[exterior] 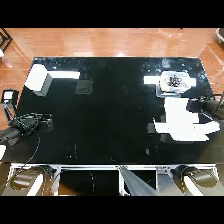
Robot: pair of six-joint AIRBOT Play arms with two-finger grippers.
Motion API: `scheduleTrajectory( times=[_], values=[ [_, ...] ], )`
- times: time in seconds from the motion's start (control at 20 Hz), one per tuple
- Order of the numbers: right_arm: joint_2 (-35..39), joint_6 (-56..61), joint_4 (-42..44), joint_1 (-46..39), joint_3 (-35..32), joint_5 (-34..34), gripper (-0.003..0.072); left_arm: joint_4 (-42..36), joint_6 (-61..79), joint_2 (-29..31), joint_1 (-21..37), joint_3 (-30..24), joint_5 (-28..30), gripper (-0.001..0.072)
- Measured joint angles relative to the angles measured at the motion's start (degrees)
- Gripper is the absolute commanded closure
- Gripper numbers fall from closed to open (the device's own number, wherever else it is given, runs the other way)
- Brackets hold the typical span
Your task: Fold the box and place the chain.
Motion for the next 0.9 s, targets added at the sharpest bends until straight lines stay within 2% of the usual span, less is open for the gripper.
scheduleTrajectory(
  times=[0.25,0.3,0.35,0.45,0.5,0.55,0.65,0.75,0.9],
  values=[
    [0.0,0.0,-0.1,0.0,0.0,-3.5,0.0664,-0.1,0.0,-0.2,0.0,0.0,5.6,0.0681],
    [-0.1,0.0,-0.1,0.0,0.0,-5.2,0.0664,-0.1,0.0,-0.4,0.0,0.0,7.3,0.0512],
    [-0.1,0.0,-0.1,0.0,0.0,-6.9,0.0664,-0.2,0.0,-0.9,0.0,0.0,9.2,0.0104],
    [-0.1,0.0,0.4,0.0,0.0,-10.4,0.0646,-0.5,0.0,-2.5,0.0,0.0,12.0,0.0081],
    [-0.1,0.0,1.0,0.0,0.0,-12.0,0.0248,-0.9,-0.2,-3.3,-0.2,0.0,13.0,0.0081],
    [-0.2,0.0,1.5,0.0,0.0,-13.2,-0.0023,-1.7,-0.2,-4.3,-0.3,0.0,13.5,0.0081],
    [-0.4,0.0,2.1,-0.1,0.0,-13.6,-0.0023,-3.5,-0.2,-6.1,-1.3,0.0,14.7,0.0082],
    [-1.4,0.5,0.6,-1.8,0.0,-10.4,-0.0022,-5.2,-0.2,-8.2,-2.8,0.3,15.2,0.0081],
    [-5.5,1.7,-4.9,-12.6,1.7,-2.8,-0.0022,-6.6,-0.2,-12.6,-5.7,2.5,14.1,0.0082]
  ],
)
